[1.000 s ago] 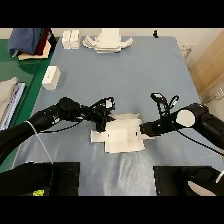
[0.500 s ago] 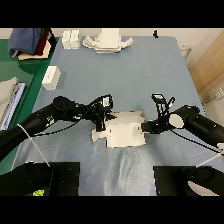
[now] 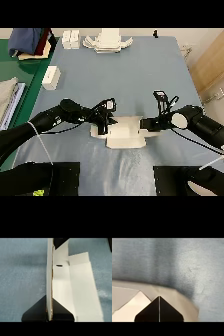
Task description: Fold the box.
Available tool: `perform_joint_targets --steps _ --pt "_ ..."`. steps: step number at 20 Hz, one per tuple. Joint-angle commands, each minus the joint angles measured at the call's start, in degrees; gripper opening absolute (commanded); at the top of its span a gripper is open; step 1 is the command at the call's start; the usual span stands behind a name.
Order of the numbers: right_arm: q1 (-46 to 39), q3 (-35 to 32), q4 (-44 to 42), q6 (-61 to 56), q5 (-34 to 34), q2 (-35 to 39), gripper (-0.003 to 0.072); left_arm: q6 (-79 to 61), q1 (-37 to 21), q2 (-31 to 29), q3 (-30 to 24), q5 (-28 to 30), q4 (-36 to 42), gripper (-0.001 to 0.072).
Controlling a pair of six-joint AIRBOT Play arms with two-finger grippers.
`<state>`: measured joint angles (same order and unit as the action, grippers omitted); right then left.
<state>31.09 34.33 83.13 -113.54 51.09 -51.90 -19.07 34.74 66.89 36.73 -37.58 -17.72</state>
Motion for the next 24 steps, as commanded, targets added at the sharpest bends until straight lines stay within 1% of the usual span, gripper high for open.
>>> perform_joint_targets --steps 1,3,7,9,11,12,14,16,18,20,24 --pt "0.0 0.1 -0.9 0.2 1.2 2.5 0.0003 0.0 1.7 1.4 0.0 1.2 0.1 0.0012" --pt "0.0 0.1 -1.0 0.0 2.6 3.0 0.0002 0.0 2.1 1.4 -0.4 1.2 0.2 0.0012" --pt "0.0 0.1 -0.4 -0.7 2.5 4.2 0.0002 -0.1 2.0 1.2 -1.4 1.8 -0.6 0.0012" --pt "0.0 0.3 1.2 -2.7 2.2 5.0 0.0002 -1.8 2.0 -0.6 -1.2 7.1 -1.0 0.0012" --pt "0.0 0.8 5.9 -8.2 2.2 6.3 0.0003 -3.0 1.9 -4.0 -0.5 12.2 -1.0 0.0012" --pt "0.0 1.2 8.3 -10.4 2.1 7.0 0.0003 -3.9 1.9 -5.6 -0.2 13.6 -1.1 0.0012" --pt "0.0 2.1 10.8 -11.5 1.7 8.0 0.0002 -6.8 1.6 -7.4 1.0 13.5 -1.2 0.0012" --pt "0.0 3.1 11.2 -11.5 1.3 8.0 0.0003 -10.0 1.6 -7.3 1.4 13.6 -1.7 0.0012" --pt "0.0 3.3 11.2 -11.5 0.4 8.0 0.0002 -10.0 1.7 -6.3 0.9 13.0 -1.6 0.0012" --pt "0.0 3.3 11.2 -11.5 -0.8 8.1 0.0003 -10.0 2.1 -5.0 -0.5 12.6 -1.6 0.0012" --pt "0.0 3.3 11.2 -11.6 -4.2 8.1 0.0002 -10.1 4.7 -1.9 -3.2 13.0 -0.9 0.0011"
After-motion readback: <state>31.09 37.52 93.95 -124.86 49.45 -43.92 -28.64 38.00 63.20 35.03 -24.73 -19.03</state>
